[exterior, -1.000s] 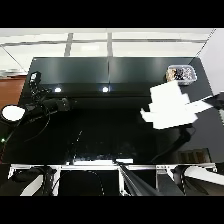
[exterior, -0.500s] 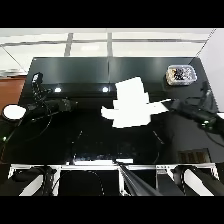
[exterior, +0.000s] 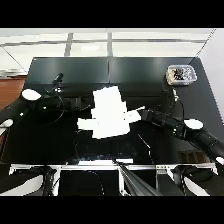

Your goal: Fold the box and place the chain.

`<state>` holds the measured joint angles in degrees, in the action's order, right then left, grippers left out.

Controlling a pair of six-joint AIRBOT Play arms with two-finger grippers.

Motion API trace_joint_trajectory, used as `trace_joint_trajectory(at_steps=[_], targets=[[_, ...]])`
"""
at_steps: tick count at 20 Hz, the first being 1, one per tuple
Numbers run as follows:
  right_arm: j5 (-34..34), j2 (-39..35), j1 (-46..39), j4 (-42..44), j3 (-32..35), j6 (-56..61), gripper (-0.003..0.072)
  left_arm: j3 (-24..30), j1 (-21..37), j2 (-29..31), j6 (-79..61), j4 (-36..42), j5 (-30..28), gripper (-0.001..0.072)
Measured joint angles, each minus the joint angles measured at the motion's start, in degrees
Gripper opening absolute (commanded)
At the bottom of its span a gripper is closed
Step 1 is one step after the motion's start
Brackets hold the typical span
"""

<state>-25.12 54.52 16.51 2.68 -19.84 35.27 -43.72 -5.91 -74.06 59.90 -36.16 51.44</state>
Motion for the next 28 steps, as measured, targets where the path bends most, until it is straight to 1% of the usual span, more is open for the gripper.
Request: trace_joint_trajectory(at_steps=[2, 6, 10, 12, 13, 16, 17, 18, 19, 21, 22, 23, 24, 26, 27, 28], targets=[[1.40, -0.02, 2.16, 0.20, 0.09, -0.11, 0.0017, -2.93, -0.81, -4.17, -0.22, 0.94, 1.95, 0.0716], [2.36, -0.04, 4.52, 0.44, 0.13, -0.09, 0.0017, -8.74, -1.73, -11.26, 0.20, 1.53, 4.04, 0.0716], [2.43, -0.04, 5.25, 0.48, 0.13, 0.04, 0.0017, -13.00, -1.99, -16.63, 2.47, 1.03, 8.66, 0.0715], [2.45, -0.04, 5.42, 0.48, 0.13, 0.07, 0.0017, -13.92, -2.01, -18.53, 2.29, 1.09, 11.58, 0.0714], [2.43, -0.04, 5.46, 0.50, 0.13, 0.07, 0.0017, -14.23, -2.01, -19.47, 0.44, 1.66, 13.97, 0.0714], [2.10, -0.04, 5.53, 0.50, 0.13, 0.44, 0.0017, -14.75, -1.95, -21.40, -9.25, 5.03, 21.97, 0.0709], [1.92, -0.04, 5.53, 0.48, 0.13, 0.55, 0.0017, -15.04, -2.01, -21.77, -12.00, 5.68, 23.96, 0.0708], [1.81, -0.04, 5.53, 0.46, 0.13, 0.61, 0.0017, -15.47, -2.25, -22.05, -14.51, 5.73, 25.53, 0.0685], [1.68, -0.04, 5.53, 0.42, 0.13, 0.74, 0.0017, -16.02, -2.58, -22.27, -16.35, 5.25, 26.69, 0.0683], [1.51, -0.04, 5.53, 0.26, 0.13, 0.76, 0.0017, -17.18, -3.43, -22.67, -18.95, 3.08, 28.44, 0.0556], [1.49, -0.04, 5.53, 0.15, 0.13, 0.76, 0.0017, -17.77, -3.91, -23.02, -20.11, 2.21, 29.42, 0.0534], [1.44, -0.04, 5.53, 0.15, 0.13, 0.79, 0.0017, -18.51, -4.46, -23.56, -21.03, 1.68, 30.88, 0.0484], [1.42, -0.04, 5.53, 0.13, 0.13, 0.81, 0.0017, -19.26, -4.92, -24.30, -21.73, 1.20, 32.06, 0.0480], [1.33, -0.04, 5.53, 0.11, 0.13, 0.94, 0.0017, -20.85, -5.49, -25.94, -22.60, 0.42, 34.27, 0.0349], [1.29, -0.04, 5.53, 0.09, 0.13, 0.94, 0.0018, -21.55, -5.62, -26.64, -22.93, 0.22, 34.93, 0.0304], [1.27, -0.04, 5.53, 0.07, 0.13, 0.94, 0.0017, -22.27, -5.68, -27.36, -23.06, 0.20, 35.76, 0.0189]])
